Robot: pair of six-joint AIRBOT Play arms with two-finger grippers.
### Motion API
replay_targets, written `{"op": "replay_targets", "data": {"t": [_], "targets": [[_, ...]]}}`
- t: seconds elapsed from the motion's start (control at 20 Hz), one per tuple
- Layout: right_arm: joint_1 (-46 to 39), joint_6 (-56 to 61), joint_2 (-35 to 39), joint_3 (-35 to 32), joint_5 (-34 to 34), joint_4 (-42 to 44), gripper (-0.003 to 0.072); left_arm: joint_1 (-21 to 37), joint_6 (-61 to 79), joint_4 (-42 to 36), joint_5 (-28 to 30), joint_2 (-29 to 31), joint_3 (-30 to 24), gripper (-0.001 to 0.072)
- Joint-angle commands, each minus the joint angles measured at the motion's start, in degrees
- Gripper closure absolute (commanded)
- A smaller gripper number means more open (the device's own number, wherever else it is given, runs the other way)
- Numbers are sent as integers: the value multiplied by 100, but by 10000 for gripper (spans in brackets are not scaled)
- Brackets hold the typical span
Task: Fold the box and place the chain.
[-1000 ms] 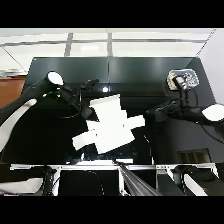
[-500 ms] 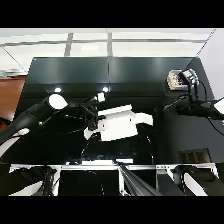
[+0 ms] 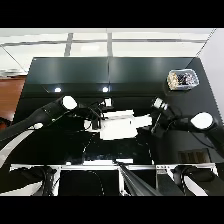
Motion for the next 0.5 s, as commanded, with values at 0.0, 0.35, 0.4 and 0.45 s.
{"op": "replay_targets", "data": {"t": [0.0, 0.35, 0.4, 0.45], "targets": [[452, -1213, -17, -334, -260, -4, -12, -35, 37, 28, -149, -72, 24, 682], [1266, -1899, -726, -332, -286, 575, -12, -39, 37, 20, -146, -72, 24, 682], [1377, -1888, -737, -332, -457, 699, -12, -39, 37, 20, -146, -72, 24, 682], [1432, -1886, -739, -332, -662, 839, -12, -42, 37, 20, -149, -72, 24, 682]]}}
